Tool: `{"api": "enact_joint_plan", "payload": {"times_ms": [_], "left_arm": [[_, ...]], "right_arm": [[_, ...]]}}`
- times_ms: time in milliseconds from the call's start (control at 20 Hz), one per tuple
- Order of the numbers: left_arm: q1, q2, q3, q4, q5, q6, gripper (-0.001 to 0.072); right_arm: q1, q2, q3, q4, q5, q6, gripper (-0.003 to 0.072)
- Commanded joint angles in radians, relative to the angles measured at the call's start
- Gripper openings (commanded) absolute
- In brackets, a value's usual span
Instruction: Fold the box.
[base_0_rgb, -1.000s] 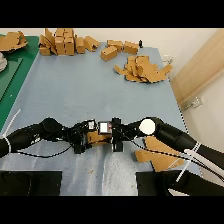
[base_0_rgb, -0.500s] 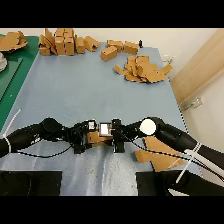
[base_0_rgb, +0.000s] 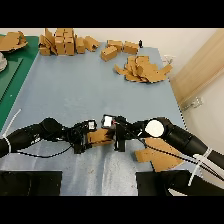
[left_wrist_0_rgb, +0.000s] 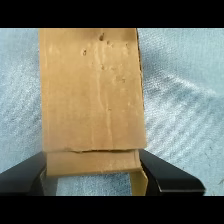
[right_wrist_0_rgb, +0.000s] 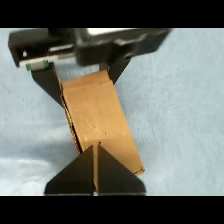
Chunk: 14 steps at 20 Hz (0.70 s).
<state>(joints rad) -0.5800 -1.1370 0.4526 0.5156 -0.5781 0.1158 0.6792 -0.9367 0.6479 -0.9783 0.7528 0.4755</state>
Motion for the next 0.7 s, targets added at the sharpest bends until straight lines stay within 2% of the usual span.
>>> {"api": "enact_joint_plan", "payload": {"times_ms": [0, 200, 650], "left_arm": [[0.0, 0.0, 0.0, 0.0, 0.0, 0.0, 0.0471], [0.0, 0.0, 0.0, 0.0, 0.001, 0.0, 0.047], [0.0, 0.0, 0.0, 0.001, 0.001, 0.0, 0.0471]], "right_arm": [[0.0, 0.064, 0.0, 0.052, 0.003, 0.322, 0.0002], [-0.013, 0.129, -0.048, 0.064, -0.015, 0.808, 0.0001], [-0.013, 0.143, -0.074, 0.116, 0.001, 1.218, -0.0001]]}}
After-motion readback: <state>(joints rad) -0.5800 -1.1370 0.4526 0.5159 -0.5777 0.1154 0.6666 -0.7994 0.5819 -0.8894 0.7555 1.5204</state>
